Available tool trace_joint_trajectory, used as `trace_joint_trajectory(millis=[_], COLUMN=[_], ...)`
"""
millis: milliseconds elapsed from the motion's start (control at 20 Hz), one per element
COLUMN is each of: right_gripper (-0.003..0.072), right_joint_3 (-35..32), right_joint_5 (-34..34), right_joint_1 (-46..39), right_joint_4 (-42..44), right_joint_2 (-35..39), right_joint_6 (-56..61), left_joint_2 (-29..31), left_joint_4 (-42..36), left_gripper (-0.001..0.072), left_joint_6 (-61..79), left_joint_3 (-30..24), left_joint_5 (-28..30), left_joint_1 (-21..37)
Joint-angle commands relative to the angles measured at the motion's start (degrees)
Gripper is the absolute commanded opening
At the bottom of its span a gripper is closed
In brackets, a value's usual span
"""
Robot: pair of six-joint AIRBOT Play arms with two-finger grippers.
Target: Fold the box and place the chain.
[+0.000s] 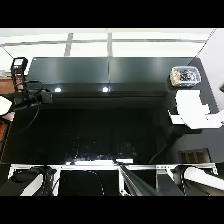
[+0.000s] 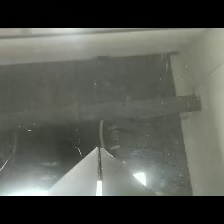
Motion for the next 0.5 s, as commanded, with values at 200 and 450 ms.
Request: trace_joint_trajectory(millis=[200, 450], right_gripper=[0.0706, 0.0681], right_joint_3=[16.0, 16.0], right_joint_5=[30.97, 28.35], right_joint_1=[-13.44, -9.99], right_joint_4=[2.49, 6.82], right_joint_2=[-19.45, -22.05], right_joint_6=[-22.29, -32.76], left_joint_2=[-8.02, -8.28], left_joint_4=[-1.62, -2.25], left_gripper=[0.0711, 0.0709], left_joint_6=[-0.52, -3.67], left_joint_3=[2.69, 3.69], left_joint_5=[-5.27, -5.86], left_joint_1=[-0.24, -0.35])
